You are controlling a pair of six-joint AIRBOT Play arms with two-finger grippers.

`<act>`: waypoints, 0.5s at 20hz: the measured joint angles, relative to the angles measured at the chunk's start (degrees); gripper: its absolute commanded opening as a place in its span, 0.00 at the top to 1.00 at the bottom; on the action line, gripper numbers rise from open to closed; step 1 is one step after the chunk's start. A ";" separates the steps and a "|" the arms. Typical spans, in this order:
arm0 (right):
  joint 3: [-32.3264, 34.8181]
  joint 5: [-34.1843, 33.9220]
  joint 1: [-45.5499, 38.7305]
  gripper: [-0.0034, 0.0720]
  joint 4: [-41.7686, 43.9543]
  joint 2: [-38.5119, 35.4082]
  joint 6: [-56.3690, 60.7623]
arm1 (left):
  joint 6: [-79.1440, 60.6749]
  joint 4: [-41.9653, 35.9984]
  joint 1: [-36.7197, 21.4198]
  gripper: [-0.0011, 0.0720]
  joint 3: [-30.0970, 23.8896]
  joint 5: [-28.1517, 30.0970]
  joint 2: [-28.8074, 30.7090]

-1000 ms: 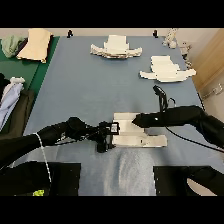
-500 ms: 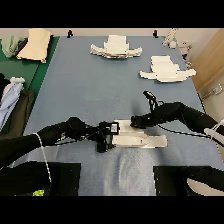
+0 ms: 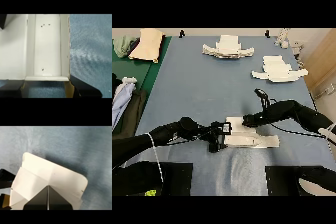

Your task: Fold the box.

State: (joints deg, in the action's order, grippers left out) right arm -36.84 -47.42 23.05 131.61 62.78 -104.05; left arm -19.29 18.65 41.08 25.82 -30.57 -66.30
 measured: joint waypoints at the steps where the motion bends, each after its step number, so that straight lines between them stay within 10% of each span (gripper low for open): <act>1: -0.61 -1.33 0.00 0.96 -0.07 -1.57 -0.85 | 0.00 0.00 0.00 0.37 0.00 0.02 0.00; 10: 0.28 -19.58 0.04 0.96 -3.93 -21.92 -9.18 | 0.02 0.00 0.00 0.37 0.00 0.00 0.00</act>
State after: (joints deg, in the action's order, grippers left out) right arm -36.56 -67.00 23.09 127.68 40.86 -113.23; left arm -19.27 18.65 41.08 25.82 -30.57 -66.30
